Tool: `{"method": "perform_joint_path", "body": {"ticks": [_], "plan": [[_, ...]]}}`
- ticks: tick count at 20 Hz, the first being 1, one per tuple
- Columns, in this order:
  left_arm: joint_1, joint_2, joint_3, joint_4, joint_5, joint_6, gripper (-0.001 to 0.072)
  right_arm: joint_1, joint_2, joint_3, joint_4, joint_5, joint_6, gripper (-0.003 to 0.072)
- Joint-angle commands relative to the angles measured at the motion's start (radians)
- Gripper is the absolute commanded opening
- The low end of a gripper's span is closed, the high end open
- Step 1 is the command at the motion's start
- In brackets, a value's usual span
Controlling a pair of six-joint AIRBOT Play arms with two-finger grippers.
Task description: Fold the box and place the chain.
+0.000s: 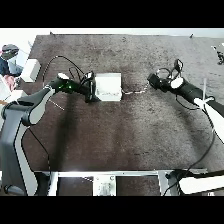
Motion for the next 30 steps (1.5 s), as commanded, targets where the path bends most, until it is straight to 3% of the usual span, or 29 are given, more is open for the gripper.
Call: {"method": "perform_joint_path", "body": {"ticks": [1,7,16,22,29,30], "plan": [[0.0,0.0,0.0,0.0,0.0,0.0,0.0418,0.094,0.156,0.003,0.002,0.031,-0.066,0.0008],[0.0,0.0,0.0,0.0,0.0,0.0,0.0418,0.217,0.353,0.003,0.003,0.0,-0.072,0.0008],[0.0,0.0,0.0,0.0,0.0,0.0,0.0418,0.397,0.36,0.01,0.045,-0.154,-0.067,0.0008],[0.0,0.0,0.0,0.0,0.0,0.0,0.0418,0.472,0.276,0.011,0.079,-0.205,-0.056,0.0008],[0.0,0.0,0.0,0.0,0.0,0.0,0.0418,0.511,0.061,0.011,0.123,-0.203,-0.056,0.001],[0.0,0.0,0.0,0.0,0.0,0.0,0.0418,0.509,0.051,0.011,0.122,-0.198,-0.057,0.0144]]}}
